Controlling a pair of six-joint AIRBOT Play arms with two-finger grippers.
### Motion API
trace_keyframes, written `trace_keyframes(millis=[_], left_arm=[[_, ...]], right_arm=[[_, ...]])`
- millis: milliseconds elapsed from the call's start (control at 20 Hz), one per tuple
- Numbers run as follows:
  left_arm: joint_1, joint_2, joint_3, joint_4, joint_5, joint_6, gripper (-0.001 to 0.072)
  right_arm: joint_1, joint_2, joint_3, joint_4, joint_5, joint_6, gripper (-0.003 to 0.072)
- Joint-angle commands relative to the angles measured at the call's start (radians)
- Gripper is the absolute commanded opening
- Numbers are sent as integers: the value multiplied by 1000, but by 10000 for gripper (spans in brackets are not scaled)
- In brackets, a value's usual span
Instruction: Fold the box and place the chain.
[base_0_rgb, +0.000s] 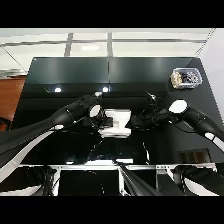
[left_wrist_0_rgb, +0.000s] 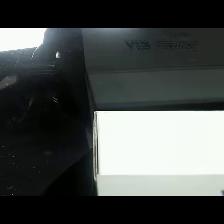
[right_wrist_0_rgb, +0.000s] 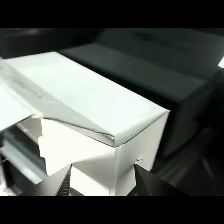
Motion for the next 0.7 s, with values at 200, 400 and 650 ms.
trace_keyframes(millis=[200,400,650], left_arm=[[0,0,1,0,0,0,26],[0,0,1,0,0,0,26],[0,0,1,0,0,1,26]], right_arm=[[188,-10,116,-462,-82,541,432],[293,-82,230,-584,-47,720,421],[354,-146,284,-648,0,813,363]])
